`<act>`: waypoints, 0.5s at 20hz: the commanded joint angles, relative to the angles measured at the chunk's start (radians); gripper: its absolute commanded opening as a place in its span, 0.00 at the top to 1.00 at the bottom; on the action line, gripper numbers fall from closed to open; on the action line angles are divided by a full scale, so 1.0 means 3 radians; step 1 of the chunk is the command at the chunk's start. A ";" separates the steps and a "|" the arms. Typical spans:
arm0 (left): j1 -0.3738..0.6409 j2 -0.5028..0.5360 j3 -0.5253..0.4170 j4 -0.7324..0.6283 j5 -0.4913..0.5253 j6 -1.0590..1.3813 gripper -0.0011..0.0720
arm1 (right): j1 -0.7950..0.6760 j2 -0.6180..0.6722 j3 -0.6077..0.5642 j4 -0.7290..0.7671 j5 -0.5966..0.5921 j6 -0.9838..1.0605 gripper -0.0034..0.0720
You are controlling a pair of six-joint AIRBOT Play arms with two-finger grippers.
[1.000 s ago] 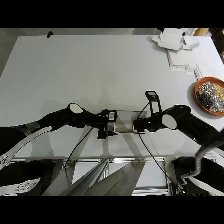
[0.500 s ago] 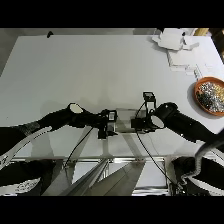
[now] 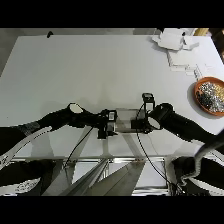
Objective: Fold the box and place the chain.
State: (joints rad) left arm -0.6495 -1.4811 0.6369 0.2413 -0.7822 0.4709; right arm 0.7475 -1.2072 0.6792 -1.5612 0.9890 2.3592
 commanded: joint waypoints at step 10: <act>-0.0001 0.0003 0.0003 0.0000 0.0001 0.0001 0.61 | 0.0005 -0.0004 0.0004 -0.0033 0.0069 0.0005 0.72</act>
State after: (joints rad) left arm -0.6498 -1.4811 0.6369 0.2409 -0.7818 0.4713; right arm 0.7486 -1.2083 0.6796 -1.5547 0.9977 2.3592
